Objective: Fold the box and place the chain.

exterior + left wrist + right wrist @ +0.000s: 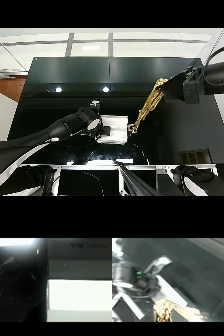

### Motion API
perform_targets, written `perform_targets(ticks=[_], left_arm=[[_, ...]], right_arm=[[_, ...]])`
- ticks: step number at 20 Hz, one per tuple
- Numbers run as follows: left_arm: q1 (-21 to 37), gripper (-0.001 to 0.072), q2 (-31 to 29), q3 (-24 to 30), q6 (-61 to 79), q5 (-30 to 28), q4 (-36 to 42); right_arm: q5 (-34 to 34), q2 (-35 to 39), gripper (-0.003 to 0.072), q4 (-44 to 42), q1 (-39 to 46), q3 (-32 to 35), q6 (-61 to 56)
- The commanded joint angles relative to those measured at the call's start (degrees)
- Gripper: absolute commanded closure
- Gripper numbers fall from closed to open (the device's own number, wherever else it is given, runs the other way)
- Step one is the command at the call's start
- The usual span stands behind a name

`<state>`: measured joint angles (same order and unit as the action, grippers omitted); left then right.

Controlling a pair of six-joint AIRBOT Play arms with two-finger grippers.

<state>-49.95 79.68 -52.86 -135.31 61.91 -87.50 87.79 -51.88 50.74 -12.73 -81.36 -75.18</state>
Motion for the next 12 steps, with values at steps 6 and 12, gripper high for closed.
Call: perform_targets(ticks=[6, 12], left_arm=[[0.0, 0.0681, 0.0, 0.0, 0.0, -0.1, 0.0], [0.0, 0.0680, 0.0, 0.0, 0.0, -0.1, 0.0]], right_arm=[[-0.9, 0.1, 0.0656, -22.9, -1.0, 0.3, 2.6], [-6.1, 0.1, 0.0656, -33.8, -1.0, 0.2, 5.2]])
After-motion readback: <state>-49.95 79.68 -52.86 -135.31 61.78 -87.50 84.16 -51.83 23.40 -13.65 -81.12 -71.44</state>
